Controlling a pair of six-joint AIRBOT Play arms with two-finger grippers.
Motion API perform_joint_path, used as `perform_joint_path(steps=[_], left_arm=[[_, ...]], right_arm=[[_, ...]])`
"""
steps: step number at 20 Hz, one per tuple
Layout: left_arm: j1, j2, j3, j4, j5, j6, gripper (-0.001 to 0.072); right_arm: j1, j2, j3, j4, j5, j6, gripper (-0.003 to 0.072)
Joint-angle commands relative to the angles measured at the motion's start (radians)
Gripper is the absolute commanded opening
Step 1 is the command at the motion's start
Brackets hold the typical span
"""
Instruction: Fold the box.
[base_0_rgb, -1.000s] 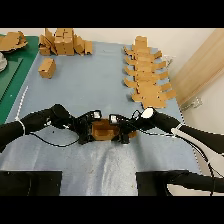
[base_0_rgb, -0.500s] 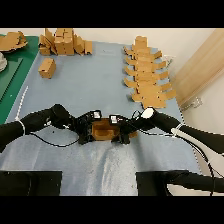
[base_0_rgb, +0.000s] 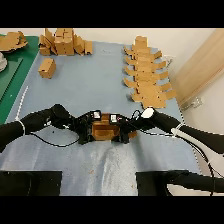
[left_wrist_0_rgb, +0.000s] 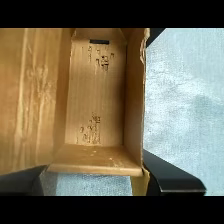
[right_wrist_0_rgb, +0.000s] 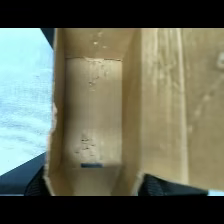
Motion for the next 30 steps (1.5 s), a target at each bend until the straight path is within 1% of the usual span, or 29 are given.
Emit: perform_joint_path(steps=[1,3,4,7,10,11,13,16,18,21,24,27,30], left_arm=[[0.0,0.001,0.0,0.0,0.001,0.0,0.0502],[0.0,0.001,0.0,0.0,0.001,0.0,0.0502],[0.0,0.001,0.0,0.0,0.001,0.0,0.0502],[0.0,0.001,0.0,0.0,0.001,0.0,0.0502],[0.0,0.001,0.0,0.0,0.001,0.0,0.0502],[0.0,0.001,0.0,0.0,0.001,0.0,0.0502],[0.0,0.001,0.0,0.0,0.001,0.0,0.0502],[0.0,0.001,0.0,0.0,0.001,0.0,0.0502],[0.0,0.001,0.0,0.0,0.001,0.0,0.0502],[0.0,0.001,0.0,0.0,0.001,0.0,0.0502],[0.0,0.001,0.0,0.0,0.001,0.0,0.0502],[0.0,0.001,0.0,0.0,0.001,0.0,0.0502],[0.0,0.001,0.0,0.0,0.001,0.0,0.0502]], right_arm=[[-0.01,0.031,0.004,-0.021,0.031,0.084,0.072],[-0.039,0.068,0.004,-0.087,0.046,0.157,0.072],[-0.052,0.087,0.004,-0.125,0.079,0.166,0.072],[-0.066,0.132,0.004,-0.187,0.233,0.167,0.072],[-0.066,0.146,0.005,-0.171,0.367,0.201,0.072],[-0.066,0.155,0.01,-0.166,0.395,0.292,0.072],[-0.069,0.174,0.041,-0.164,0.435,0.631,0.072],[-0.07,0.198,0.053,-0.058,0.433,0.986,0.072],[-0.069,0.2,0.052,0.01,0.434,1.121,0.072],[-0.069,0.2,0.052,0.055,0.428,1.149,0.072],[-0.069,0.2,0.052,0.066,0.369,1.15,0.072],[-0.069,0.2,0.052,0.135,0.307,1.149,0.072],[-0.069,0.2,0.052,0.164,0.307,1.151,0.072]])
